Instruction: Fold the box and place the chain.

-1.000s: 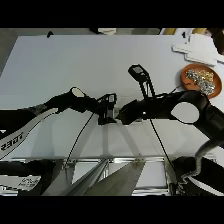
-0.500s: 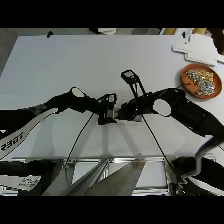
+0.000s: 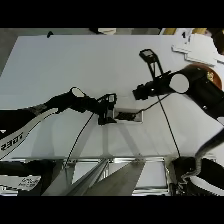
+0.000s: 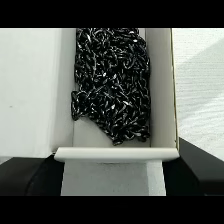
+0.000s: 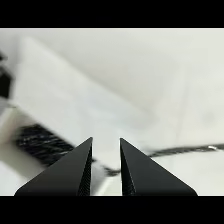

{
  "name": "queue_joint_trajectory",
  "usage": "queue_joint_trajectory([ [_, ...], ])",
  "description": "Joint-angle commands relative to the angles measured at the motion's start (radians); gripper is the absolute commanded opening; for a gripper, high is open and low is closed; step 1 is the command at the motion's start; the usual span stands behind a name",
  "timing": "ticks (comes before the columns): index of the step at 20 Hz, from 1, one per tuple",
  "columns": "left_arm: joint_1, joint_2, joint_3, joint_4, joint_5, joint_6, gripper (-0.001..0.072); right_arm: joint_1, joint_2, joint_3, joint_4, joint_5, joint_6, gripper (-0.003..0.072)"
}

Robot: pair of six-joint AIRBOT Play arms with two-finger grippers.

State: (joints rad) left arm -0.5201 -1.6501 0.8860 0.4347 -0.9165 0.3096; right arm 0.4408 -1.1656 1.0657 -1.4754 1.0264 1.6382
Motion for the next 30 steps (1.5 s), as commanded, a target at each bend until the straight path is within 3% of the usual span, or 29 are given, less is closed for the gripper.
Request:
queue_joint_trajectory([
  [1,0.001,0.001,0.001,0.000,0.000,0.000,0.0209,-0.112,-0.040,0.013,-0.089,0.052,0.044,0.0197],
  [5,0.001,0.001,0.001,0.000,0.000,0.000,0.0209,-0.172,-0.151,0.012,-0.122,0.055,0.090,0.0202],
  [6,0.001,0.001,0.001,0.000,0.000,0.000,0.0209,-0.181,-0.181,0.012,-0.122,0.057,0.089,0.0262],
  [7,0.001,0.001,0.001,0.000,0.000,0.000,0.0209,-0.187,-0.212,0.012,-0.122,0.064,0.088,0.0405],
  [9,0.001,0.001,0.001,0.000,0.000,0.000,0.0209,-0.187,-0.261,0.011,-0.131,0.071,0.088,0.0432],
  [12,0.001,0.001,0.001,0.000,0.000,0.000,0.0209,-0.189,-0.309,0.008,-0.155,0.065,0.090,0.0349],
  [23,0.001,0.001,0.001,0.000,0.000,0.000,0.0209,-0.225,-0.390,-0.001,-0.147,0.059,0.161,0.0338],
  [24,0.001,0.001,0.001,0.000,0.000,0.000,0.0209,-0.224,-0.396,-0.001,-0.148,0.060,0.160,0.0313],
  [26,0.001,0.001,0.001,0.000,0.000,0.000,0.0209,-0.222,-0.393,-0.001,-0.148,0.056,0.160,0.0172],
  [28,0.001,0.001,0.001,0.000,0.000,0.000,0.0209,-0.222,-0.392,-0.001,-0.148,0.055,0.160,0.0148],
  [30,0.001,0.001,0.001,0.000,0.000,0.000,0.0209,-0.221,-0.385,-0.001,-0.148,0.066,0.150,0.0015],
])
